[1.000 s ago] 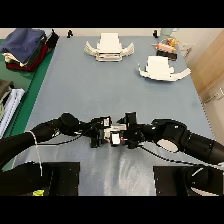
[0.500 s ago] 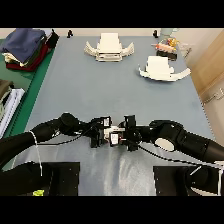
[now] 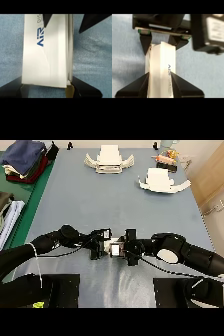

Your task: Fold the box.

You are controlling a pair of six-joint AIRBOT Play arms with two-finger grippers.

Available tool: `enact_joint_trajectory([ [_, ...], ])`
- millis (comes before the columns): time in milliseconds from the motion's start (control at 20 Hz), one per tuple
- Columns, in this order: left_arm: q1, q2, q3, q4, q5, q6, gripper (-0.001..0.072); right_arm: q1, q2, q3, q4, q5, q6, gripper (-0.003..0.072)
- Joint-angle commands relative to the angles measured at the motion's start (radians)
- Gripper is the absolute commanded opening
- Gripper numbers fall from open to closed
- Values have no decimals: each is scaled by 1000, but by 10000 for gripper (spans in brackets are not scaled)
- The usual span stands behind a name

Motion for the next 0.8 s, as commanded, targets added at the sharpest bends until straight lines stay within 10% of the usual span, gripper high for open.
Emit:
enact_joint_trajectory([
  [0,0,0,0,0,0,0,505,-4,74,0,57,-15,163,421],
  [50,0,0,0,0,0,0,505,-5,86,0,56,-16,258,403],
  [150,0,0,-1,0,0,0,505,-12,82,-15,32,-56,438,2],
  [400,0,0,-1,0,0,0,505,-41,70,-184,161,-376,662,1],
  [750,0,0,-1,0,0,0,505,15,69,-267,235,-432,666,1],
])
